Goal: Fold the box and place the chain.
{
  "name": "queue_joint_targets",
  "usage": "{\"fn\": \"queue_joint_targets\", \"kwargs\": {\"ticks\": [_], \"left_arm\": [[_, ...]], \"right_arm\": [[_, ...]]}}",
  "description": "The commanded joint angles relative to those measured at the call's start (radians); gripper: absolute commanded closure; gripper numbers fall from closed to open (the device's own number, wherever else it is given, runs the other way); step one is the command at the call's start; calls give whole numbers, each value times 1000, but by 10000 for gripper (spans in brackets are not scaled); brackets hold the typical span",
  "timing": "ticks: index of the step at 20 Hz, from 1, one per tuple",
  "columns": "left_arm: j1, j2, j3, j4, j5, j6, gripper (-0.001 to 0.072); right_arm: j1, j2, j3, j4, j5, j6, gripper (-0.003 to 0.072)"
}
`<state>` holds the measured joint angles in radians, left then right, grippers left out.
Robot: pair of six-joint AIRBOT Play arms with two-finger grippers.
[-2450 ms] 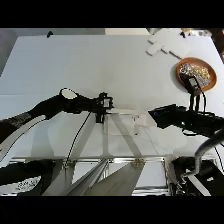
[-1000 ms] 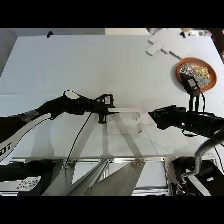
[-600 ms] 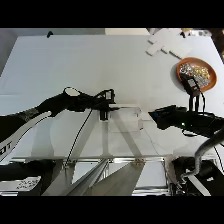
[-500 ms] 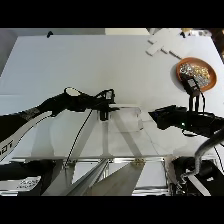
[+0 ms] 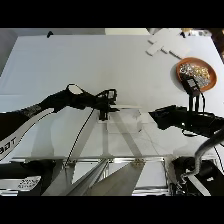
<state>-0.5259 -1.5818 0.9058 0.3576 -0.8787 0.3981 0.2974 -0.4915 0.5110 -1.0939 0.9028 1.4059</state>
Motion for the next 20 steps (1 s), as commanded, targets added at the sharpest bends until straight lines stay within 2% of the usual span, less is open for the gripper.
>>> {"fn": "queue_joint_targets", "kwargs": {"ticks": [1, 17, 18, 19, 20], "left_arm": [[-1, -18, 8, 20, -25, -14, 705], [0, -23, 8, 17, -24, -14, 699], [0, -23, 8, 17, -23, -14, 699], [0, -23, 8, 17, -23, -14, 699], [0, -23, 8, 17, -24, -14, 699]], "right_arm": [[1, 1, 1, -1, 0, 0, 348], [1, 1, 1, -1, 3, -1, 363], [1, 1, 1, 0, 5, -27, 555], [1, 0, 1, 1, 11, -79, 665], [1, -5, 1, 3, 24, -138, 668]]}}
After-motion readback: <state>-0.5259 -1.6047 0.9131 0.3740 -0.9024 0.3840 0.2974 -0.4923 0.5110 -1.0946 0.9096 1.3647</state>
